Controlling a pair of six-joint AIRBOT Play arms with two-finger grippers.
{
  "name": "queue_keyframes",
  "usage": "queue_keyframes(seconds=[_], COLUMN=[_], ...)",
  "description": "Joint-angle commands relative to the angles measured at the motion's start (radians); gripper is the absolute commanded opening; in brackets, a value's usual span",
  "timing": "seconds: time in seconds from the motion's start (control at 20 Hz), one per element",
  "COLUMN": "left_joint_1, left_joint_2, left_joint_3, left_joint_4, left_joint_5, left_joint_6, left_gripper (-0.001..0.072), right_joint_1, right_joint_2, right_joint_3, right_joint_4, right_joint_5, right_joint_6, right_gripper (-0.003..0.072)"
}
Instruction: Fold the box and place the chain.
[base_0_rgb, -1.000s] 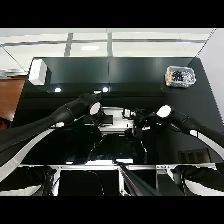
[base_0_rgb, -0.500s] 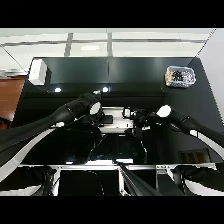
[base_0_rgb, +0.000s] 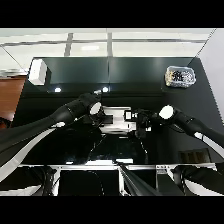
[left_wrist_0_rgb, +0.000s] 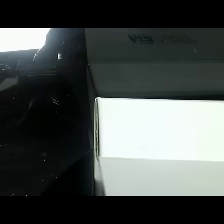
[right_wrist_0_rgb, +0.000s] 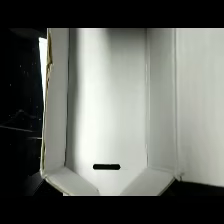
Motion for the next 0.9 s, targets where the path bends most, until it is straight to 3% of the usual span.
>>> queue_keyframes(seconds=[0.0,0.15,0.25,0.6,0.65,0.75,0.85], left_joint_1=[0.000,0.000,0.000,0.000,0.000,0.000,0.000], left_joint_2=[0.000,0.000,0.000,0.002,0.002,0.002,0.002], left_joint_3=[-0.001,-0.001,0.000,0.008,0.008,0.008,0.008], left_joint_4=[0.006,0.006,0.006,0.010,0.010,0.010,0.010], left_joint_5=[-0.025,-0.024,-0.024,-0.024,-0.024,-0.021,-0.020], left_joint_6=[0.005,0.005,0.005,0.008,0.008,0.008,0.008], left_gripper=[0.0024,0.0025,0.0025,0.0025,0.0025,0.0026,0.0026], right_joint_1=[0.000,0.000,0.000,0.000,0.000,0.001,0.001], right_joint_2=[0.029,0.036,0.049,0.072,0.072,0.071,0.063], right_joint_3=[0.001,0.001,0.002,0.001,0.001,0.000,0.000], right_joint_4=[-0.055,-0.054,-0.055,-0.042,-0.026,0.021,0.087], right_joint_5=[0.019,0.020,0.019,0.020,0.020,0.021,0.022], right_joint_6=[0.018,0.019,0.019,0.045,0.046,0.052,0.052], right_gripper=[0.0663,0.0663,0.0600,0.0588,0.0439,0.0226,0.0216])
